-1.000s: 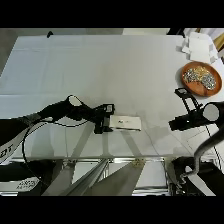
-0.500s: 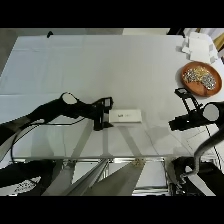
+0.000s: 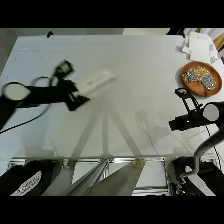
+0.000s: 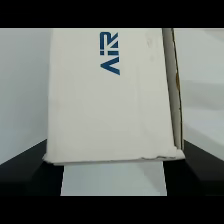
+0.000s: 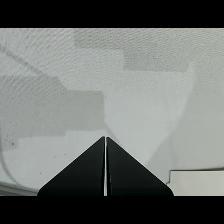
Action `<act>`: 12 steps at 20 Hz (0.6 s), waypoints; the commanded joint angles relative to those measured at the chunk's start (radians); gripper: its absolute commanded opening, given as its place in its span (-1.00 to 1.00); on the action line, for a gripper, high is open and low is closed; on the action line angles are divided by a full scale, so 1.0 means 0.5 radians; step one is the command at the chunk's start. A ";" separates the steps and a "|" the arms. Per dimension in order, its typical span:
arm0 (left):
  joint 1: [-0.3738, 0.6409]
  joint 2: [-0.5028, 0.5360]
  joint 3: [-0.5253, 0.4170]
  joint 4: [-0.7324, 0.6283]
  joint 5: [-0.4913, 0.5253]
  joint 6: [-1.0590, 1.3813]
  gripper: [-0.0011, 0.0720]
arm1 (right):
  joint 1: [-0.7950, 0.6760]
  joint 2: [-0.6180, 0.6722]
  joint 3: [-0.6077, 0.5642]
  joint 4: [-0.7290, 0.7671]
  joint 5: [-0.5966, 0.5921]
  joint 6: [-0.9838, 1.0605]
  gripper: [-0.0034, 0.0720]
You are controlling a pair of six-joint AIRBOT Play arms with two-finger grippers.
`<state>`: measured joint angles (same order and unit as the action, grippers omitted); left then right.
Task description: Fold the box and place the chain.
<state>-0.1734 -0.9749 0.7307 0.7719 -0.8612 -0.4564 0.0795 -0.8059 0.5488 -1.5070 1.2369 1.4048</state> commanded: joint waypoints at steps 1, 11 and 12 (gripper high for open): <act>0.441 0.259 0.002 0.533 -0.045 -0.591 -0.96 | -0.002 -0.001 0.002 0.000 0.001 0.001 -0.87; 1.382 0.240 -0.179 0.935 -0.044 -1.293 -0.96 | -0.002 -0.001 0.002 0.000 0.001 0.001 -0.87; 1.382 0.231 -0.230 0.935 -0.006 -1.290 -0.96 | -0.002 -0.001 0.002 0.000 0.002 0.001 -0.87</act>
<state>0.4522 -0.8536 0.6685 1.2091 -0.9047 -1.0603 0.0795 -0.8059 0.5488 -1.5070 1.2369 1.4048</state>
